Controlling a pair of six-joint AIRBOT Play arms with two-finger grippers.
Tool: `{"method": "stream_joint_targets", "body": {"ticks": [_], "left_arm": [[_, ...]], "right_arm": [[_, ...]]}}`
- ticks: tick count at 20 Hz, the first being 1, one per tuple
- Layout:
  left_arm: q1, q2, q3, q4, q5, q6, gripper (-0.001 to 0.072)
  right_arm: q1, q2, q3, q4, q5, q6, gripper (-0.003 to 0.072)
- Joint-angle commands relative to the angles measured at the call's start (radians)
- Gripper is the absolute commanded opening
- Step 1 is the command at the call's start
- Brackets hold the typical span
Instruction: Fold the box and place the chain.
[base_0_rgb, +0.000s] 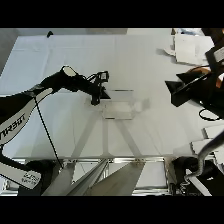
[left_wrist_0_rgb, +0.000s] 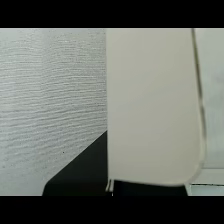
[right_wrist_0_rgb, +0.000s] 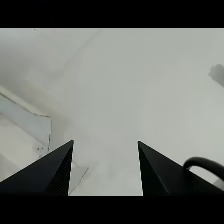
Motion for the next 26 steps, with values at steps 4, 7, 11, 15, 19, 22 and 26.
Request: {"method": "stream_joint_targets", "body": {"ticks": [4, 7, 11, 15, 19, 22, 26], "left_arm": [[-0.001, -0.001, -0.001, 0.001, 0.001, 0.0, 0.0015], [-0.001, -0.001, -0.001, 0.001, 0.001, 0.0, 0.0015], [-0.001, -0.001, -0.001, 0.001, 0.001, 0.0, 0.0015], [-0.001, -0.001, -0.001, 0.001, 0.0, 0.0, 0.0015], [-0.001, -0.001, -0.001, 0.001, 0.0, 0.0, 0.0015], [-0.001, -0.001, -0.001, 0.001, 0.001, 0.0, 0.0015], [-0.001, -0.001, -0.001, 0.001, 0.001, 0.0, 0.0015]], "right_arm": [[0.001, -0.001, 0.001, 0.103, 0.301, -0.515, 0.0479], [0.001, -0.001, 0.001, 0.175, 0.317, -0.529, 0.0482], [0.005, -0.007, 0.001, 0.191, 0.359, -0.702, 0.0499], [0.032, -0.081, 0.001, 0.199, 0.382, -0.748, 0.0529], [0.067, -0.251, 0.001, 0.199, 0.397, -0.748, 0.0529], [0.067, -0.335, 0.001, 0.199, 0.379, -0.755, 0.0529], [0.067, -0.366, -0.001, 0.265, 0.149, -0.843, 0.0529]]}}
